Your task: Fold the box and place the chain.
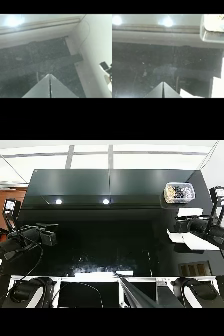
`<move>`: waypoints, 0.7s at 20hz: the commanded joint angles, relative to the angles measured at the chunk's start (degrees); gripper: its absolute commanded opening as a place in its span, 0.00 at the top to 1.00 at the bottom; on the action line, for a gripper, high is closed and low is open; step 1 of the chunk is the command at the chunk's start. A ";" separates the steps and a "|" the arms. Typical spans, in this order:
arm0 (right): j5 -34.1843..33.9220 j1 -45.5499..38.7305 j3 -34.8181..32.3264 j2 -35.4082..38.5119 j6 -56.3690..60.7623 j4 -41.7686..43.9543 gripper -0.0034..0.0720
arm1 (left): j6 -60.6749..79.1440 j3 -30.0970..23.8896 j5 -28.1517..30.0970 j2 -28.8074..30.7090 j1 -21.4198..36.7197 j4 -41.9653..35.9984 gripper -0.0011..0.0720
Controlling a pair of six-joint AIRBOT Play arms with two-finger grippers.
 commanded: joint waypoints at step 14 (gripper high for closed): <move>-0.46 0.04 -0.02 0.04 0.13 0.33 0.93 | 0.00 -0.04 0.04 0.02 -0.02 0.00 0.94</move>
